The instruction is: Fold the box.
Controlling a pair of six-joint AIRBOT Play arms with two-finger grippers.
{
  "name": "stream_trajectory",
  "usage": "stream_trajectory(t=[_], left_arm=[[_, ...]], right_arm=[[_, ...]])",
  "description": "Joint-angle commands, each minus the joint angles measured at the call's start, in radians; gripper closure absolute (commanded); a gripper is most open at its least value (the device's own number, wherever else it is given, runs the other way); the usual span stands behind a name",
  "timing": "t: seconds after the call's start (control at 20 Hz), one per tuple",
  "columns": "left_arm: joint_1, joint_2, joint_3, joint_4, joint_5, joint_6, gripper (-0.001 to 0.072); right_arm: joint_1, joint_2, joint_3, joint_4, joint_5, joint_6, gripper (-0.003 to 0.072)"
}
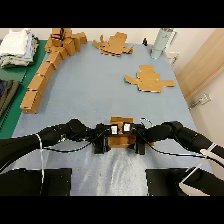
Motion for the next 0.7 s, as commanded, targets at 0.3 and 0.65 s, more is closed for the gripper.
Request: stream_trajectory(t=[0.3,0.65], left_arm=[[-0.005,-0.018,0.015,0.029,-0.006,-0.027,0.0289],[-0.004,-0.018,0.015,0.028,-0.006,-0.027,0.0288]], right_arm=[[0.000,0.000,0.000,0.000,0.000,0.000,0.0182],[0.000,0.000,0.000,0.000,0.000,0.000,0.0182]])
